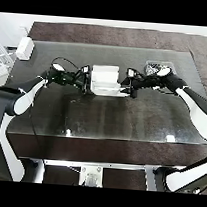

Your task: Fold the box and place the chain.

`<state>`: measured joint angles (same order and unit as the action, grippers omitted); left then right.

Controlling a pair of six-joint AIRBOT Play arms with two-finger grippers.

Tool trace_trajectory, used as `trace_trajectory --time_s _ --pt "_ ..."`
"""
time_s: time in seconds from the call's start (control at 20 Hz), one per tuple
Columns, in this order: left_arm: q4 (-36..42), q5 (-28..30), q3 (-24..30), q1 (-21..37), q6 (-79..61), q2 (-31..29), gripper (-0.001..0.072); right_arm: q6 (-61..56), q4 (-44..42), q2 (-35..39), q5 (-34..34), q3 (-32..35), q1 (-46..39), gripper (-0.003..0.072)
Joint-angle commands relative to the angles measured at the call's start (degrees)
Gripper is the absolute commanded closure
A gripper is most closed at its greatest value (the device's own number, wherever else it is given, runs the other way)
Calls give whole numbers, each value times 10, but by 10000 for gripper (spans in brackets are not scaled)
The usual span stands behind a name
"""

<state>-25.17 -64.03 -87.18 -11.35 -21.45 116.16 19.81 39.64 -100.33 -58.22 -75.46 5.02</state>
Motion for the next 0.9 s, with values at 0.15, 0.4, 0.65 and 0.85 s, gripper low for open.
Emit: trace_trajectory --time_s 0.15,0.4,0.65,0.85 --pt "0 0 0 0 0 0 301 2 -15 -3 4 0 25 406" --pt "0 0 0 0 0 0 301 4 -18 -14 30 -1 49 328" --pt "0 0 0 0 0 0 301 4 -50 -31 44 0 57 277" --pt "0 0 0 0 0 0 301 12 -66 -33 53 -1 56 196"
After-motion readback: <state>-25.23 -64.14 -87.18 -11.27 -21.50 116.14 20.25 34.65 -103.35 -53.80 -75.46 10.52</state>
